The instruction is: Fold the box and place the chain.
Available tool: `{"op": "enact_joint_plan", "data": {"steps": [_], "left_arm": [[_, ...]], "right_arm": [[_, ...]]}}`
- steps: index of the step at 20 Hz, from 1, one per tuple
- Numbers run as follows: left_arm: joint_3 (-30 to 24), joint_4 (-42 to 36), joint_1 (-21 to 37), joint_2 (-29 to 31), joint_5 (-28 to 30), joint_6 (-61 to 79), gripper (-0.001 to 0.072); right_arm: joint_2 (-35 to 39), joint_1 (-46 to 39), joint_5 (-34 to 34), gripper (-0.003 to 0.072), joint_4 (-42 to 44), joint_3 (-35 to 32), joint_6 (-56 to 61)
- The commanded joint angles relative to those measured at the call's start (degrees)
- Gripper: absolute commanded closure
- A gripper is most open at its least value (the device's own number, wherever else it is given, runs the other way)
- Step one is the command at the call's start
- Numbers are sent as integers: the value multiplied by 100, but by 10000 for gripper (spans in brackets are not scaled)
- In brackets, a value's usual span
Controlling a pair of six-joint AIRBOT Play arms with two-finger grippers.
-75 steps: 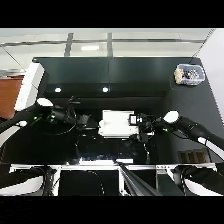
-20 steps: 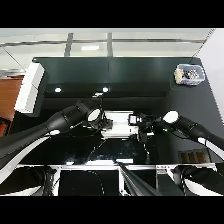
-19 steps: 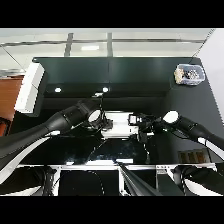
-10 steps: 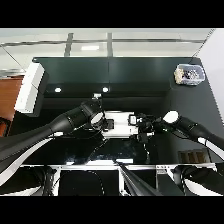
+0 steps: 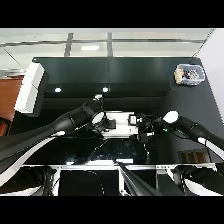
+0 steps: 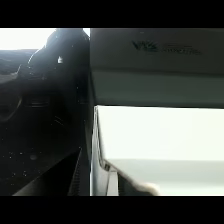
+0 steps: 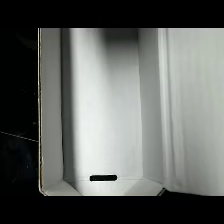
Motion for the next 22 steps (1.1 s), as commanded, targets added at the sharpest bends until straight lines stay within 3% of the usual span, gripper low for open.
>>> {"op": "enact_joint_plan", "data": {"steps": [1, 3, 4, 7, 12, 13, 15, 19, 20, 21, 22], "left_arm": [[7, 42, -9, -44, -44, 24, 440], [7, 39, -9, -68, -74, 24, 446], [7, 20, -9, -79, -74, 35, 571], [9, 17, -26, -85, -72, 81, 687], [13, 17, -44, -85, -94, 107, 685], [28, 20, -44, -85, -96, 125, 622], [81, 35, -44, -85, -92, 125, 371], [111, 175, -44, -90, -92, 114, 359], [111, 175, -44, -90, -98, 103, 445], [111, 173, -44, -90, -103, 103, 591], [111, 164, -44, -92, -101, 103, 646]], "right_arm": [[0, 4, -2, 641, 2, 2, 2], [0, 4, 0, 640, 2, 2, 2], [0, 4, 0, 640, 2, 2, 2], [0, 4, -2, 640, 2, 2, 2], [0, 4, 0, 640, 2, 2, 2], [0, 4, 0, 640, 2, 2, 2], [0, 4, 0, 640, 2, 2, 2], [0, 4, 0, 641, 2, 2, 2], [0, 4, 0, 640, 2, 2, 2], [0, 4, 0, 640, 2, 2, 2], [0, 4, 0, 640, 2, 2, 2]]}}
